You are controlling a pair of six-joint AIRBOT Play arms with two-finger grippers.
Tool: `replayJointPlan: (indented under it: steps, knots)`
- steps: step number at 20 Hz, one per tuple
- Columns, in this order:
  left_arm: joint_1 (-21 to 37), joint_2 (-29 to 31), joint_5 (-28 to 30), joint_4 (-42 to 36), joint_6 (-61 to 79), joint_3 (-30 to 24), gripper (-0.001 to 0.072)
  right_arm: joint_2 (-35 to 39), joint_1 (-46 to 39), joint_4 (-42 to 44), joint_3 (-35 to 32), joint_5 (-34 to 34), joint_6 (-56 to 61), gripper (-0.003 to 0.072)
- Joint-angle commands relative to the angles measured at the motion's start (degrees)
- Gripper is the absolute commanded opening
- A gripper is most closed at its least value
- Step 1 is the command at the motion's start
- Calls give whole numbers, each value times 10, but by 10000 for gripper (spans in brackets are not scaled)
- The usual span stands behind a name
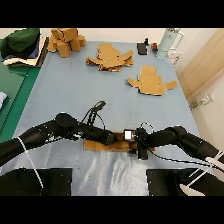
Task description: Fold the box.
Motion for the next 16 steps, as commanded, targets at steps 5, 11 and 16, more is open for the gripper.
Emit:
replayJointPlan:
  steps: [5,11,16]
  knots:
    - [-3,-30,153,-28,6,0,12,0,0,0,0,0,0,538]
    - [-3,-120,80,89,-114,52,12,0,0,0,0,0,0,538]
    - [-3,-144,62,155,-189,75,12,0,0,0,0,0,0,538]
